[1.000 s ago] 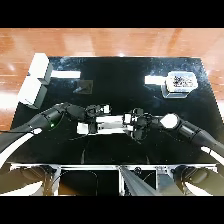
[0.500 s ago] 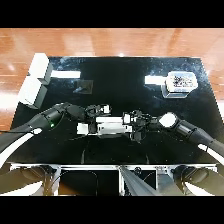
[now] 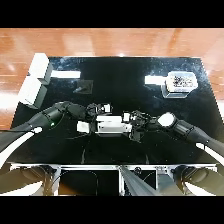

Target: Fold the box and place the chain.

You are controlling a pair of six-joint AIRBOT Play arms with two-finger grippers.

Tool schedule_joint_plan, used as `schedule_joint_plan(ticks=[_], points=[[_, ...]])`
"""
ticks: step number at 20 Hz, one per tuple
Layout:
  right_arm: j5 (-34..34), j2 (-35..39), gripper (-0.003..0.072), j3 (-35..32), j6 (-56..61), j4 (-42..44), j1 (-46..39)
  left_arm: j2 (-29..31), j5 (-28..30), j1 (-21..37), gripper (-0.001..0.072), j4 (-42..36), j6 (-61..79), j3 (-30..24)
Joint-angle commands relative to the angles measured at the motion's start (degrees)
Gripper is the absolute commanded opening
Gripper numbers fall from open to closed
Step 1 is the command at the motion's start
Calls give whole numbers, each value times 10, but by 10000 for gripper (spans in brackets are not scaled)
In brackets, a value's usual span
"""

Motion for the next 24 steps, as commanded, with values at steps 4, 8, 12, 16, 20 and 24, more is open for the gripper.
schedule_joint_plan(ticks=[4, 8, 12, 16, 20, 24], points=[[-13, -3, 715, 0, 16, 2, 0, -6, 0, 0, 24, -2, -11, 2], [-26, -14, 716, 0, 23, 2, 0, -12, 1, 0, 24, -2, -11, 2], [-29, -15, 714, 0, 23, 2, 0, -12, 2, 0, 23, -2, -11, 2], [-28, -16, 713, 0, 23, 2, 0, -12, 2, 0, 24, -2, -11, 2], [-28, -19, 712, 0, 28, 2, 0, -12, 2, 0, 24, -2, -11, 2], [-28, -19, 580, 0, 32, 2, 0, -12, 2, 0, 24, -2, -11, 2]])
